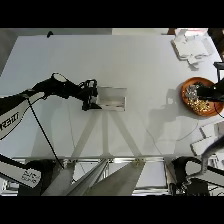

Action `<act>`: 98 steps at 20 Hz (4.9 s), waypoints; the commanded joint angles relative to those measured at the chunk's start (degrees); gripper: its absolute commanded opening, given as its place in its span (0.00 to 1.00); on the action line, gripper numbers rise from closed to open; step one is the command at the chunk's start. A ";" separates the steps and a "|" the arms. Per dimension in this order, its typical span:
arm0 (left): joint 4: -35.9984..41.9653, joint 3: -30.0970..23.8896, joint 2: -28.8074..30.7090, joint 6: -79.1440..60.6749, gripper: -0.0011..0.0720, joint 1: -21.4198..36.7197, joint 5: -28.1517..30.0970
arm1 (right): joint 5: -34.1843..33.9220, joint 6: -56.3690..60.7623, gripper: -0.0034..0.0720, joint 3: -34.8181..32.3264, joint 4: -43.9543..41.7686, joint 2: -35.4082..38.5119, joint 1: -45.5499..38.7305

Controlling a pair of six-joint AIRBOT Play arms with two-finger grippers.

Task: Fold the box and place the chain.

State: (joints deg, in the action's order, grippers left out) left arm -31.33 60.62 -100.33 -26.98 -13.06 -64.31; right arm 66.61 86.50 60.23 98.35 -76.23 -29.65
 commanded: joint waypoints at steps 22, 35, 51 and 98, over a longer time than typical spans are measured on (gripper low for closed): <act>0.02 0.00 0.04 -0.02 0.45 0.00 -0.02 | -0.07 -9.68 0.06 -0.96 -2.10 1.92 4.59; 0.00 0.00 0.04 -0.02 0.45 0.00 -0.20 | -0.70 -0.39 0.06 -0.96 -5.68 13.94 36.68; 0.02 0.00 0.04 -0.02 0.45 0.00 -0.20 | -20.94 6.49 0.06 1.51 -11.34 -2.14 60.28; 0.00 0.00 0.04 0.00 0.45 0.00 -0.20 | -17.57 -82.01 0.96 -3.08 -30.34 -13.51 36.85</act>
State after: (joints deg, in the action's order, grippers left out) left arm -31.31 60.60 -100.33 -26.98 -13.06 -64.53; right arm 53.04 7.42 59.20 69.01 -88.62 7.01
